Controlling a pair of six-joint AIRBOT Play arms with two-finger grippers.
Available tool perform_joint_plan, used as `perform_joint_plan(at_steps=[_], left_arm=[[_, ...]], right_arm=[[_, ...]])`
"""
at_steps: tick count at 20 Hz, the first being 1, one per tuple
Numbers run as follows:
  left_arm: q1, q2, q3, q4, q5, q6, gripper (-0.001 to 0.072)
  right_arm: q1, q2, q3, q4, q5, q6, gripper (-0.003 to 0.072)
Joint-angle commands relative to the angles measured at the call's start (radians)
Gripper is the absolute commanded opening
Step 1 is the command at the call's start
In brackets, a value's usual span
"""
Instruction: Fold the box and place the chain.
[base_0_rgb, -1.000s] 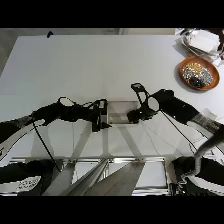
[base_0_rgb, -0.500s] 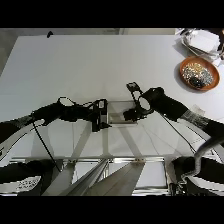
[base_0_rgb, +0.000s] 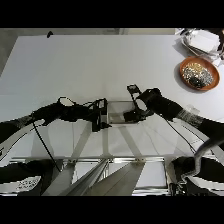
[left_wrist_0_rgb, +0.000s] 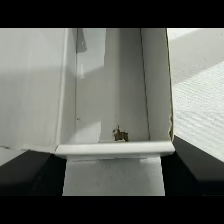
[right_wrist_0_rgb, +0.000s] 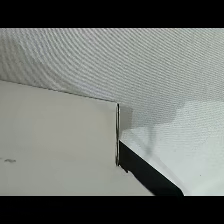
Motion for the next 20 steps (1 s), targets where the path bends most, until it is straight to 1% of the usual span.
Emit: perform_joint_plan(at_steps=[1,2,3,5,6,7,9,12,13,14,15,17,20], left_arm=[[0.000,0.000,0.000,0.002,0.000,0.003,0.0088],[0.000,0.000,0.000,0.002,0.000,0.003,0.0088],[0.000,0.000,0.000,0.002,0.000,0.003,0.0088],[0.000,0.000,0.000,0.002,0.000,0.003,0.0088],[0.000,0.000,0.000,0.002,0.000,0.003,0.0088],[0.000,0.000,0.000,0.002,0.000,0.003,0.0088],[0.000,0.000,0.000,0.002,0.000,0.003,0.0088],[0.000,0.000,0.000,0.002,0.000,0.003,0.0088],[0.000,0.000,0.000,0.002,0.000,0.003,0.0088],[0.000,0.000,0.000,0.002,0.000,0.003,0.0088],[0.000,0.000,0.000,0.002,0.000,0.003,0.0088],[0.000,0.000,0.000,0.002,0.000,0.003,0.0088],[0.000,0.000,0.000,0.002,0.000,0.003,0.0088]], right_arm=[[0.002,-0.003,-0.001,-0.012,0.016,0.000,0.0095],[0.002,-0.004,-0.001,-0.012,0.009,0.000,0.0231],[0.002,-0.004,-0.001,-0.012,0.005,0.000,0.0296],[0.002,-0.004,-0.001,-0.012,0.000,0.000,0.0292],[0.002,-0.004,-0.001,-0.012,-0.002,0.000,0.0262],[0.002,-0.004,-0.001,-0.012,-0.003,0.000,0.0169],[0.002,-0.004,-0.001,-0.012,-0.011,0.000,0.0011],[0.002,0.006,-0.001,-0.001,-0.020,-0.036,0.0020],[0.002,0.019,-0.001,-0.001,-0.023,-0.047,0.0113],[0.002,0.036,-0.001,-0.002,-0.027,-0.047,0.0303],[0.002,0.059,-0.001,-0.009,-0.028,-0.056,0.0472],[-0.006,0.102,-0.001,-0.020,-0.016,-0.090,0.0479],[-0.016,0.181,-0.001,-0.020,0.065,-0.158,0.0480]])
